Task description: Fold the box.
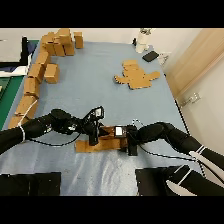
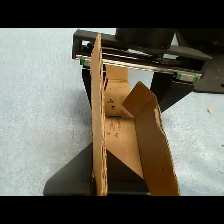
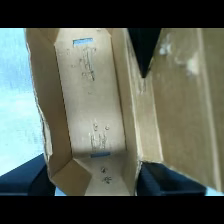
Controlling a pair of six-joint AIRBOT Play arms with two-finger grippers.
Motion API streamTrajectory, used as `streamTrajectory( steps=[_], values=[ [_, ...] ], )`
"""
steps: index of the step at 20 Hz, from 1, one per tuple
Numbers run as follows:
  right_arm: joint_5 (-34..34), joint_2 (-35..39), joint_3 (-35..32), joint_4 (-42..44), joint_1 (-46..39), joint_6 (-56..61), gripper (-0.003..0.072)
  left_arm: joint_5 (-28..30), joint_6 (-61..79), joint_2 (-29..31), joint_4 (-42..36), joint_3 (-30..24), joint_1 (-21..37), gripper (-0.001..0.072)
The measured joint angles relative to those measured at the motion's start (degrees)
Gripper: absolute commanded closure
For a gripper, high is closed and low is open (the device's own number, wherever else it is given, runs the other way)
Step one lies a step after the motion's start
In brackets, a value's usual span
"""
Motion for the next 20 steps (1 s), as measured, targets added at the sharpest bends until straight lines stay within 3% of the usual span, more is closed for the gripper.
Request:
streamTrajectory(
  steps=[3,20],
  values=[
    [0.1,-0.1,-0.1,-0.4,0.0,0.0,0.0183,-0.2,0.0,0.0,0.0,0.0,0.0,0.0696],
    [0.1,-0.1,-0.1,0.9,0.2,0.0,0.0176,0.1,0.0,0.0,0.0,0.0,0.0,0.0697]
  ],
)
